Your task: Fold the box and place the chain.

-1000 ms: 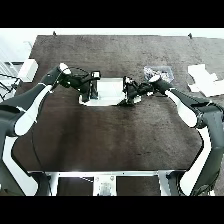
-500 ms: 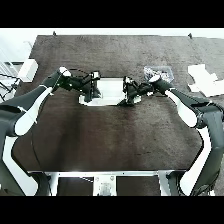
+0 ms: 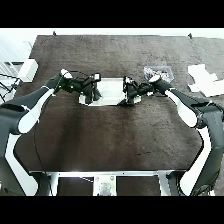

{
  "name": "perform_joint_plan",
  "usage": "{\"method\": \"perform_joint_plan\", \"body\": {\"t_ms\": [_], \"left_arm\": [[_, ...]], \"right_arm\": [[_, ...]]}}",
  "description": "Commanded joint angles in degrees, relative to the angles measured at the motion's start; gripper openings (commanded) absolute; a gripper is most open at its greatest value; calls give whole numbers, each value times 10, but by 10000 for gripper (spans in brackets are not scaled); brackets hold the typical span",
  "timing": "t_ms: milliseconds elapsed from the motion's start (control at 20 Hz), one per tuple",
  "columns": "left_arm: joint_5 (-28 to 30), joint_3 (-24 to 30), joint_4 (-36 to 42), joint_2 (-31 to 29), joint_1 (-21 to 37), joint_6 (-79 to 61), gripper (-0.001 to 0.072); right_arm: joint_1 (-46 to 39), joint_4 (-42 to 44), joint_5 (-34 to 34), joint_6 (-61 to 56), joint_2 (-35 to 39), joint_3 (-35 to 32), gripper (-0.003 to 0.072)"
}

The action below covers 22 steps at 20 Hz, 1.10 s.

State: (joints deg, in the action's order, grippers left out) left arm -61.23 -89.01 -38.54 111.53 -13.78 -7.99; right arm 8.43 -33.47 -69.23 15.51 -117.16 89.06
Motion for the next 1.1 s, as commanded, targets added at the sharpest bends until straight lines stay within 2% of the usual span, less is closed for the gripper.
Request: {"method": "perform_joint_plan", "body": {"t_ms": [0,100,200,700,750,850,900,950,1000,1050], "left_arm": [[-3,0,4,3,0,0,262],[-4,0,5,2,0,0,264],[-8,0,4,3,0,1,567],[-21,0,-2,1,3,12,554],[-29,0,-5,0,8,17,446],[-54,-4,-4,-4,23,18,281],[-74,-9,0,-4,31,18,155],[-99,-15,0,-4,36,18,73],[-122,-21,0,-4,42,23,19],[-133,-26,0,-4,45,38,18]], "right_arm": [[1,0,0,0,0,0,588],[1,0,0,0,0,0,588],[1,0,0,0,0,0,588],[1,0,0,0,0,0,588],[1,0,0,0,0,0,588],[1,0,0,0,0,0,588],[1,0,0,0,0,0,588],[1,0,0,0,0,0,588],[1,0,0,0,0,0,588],[1,0,0,0,0,0,588]]}}
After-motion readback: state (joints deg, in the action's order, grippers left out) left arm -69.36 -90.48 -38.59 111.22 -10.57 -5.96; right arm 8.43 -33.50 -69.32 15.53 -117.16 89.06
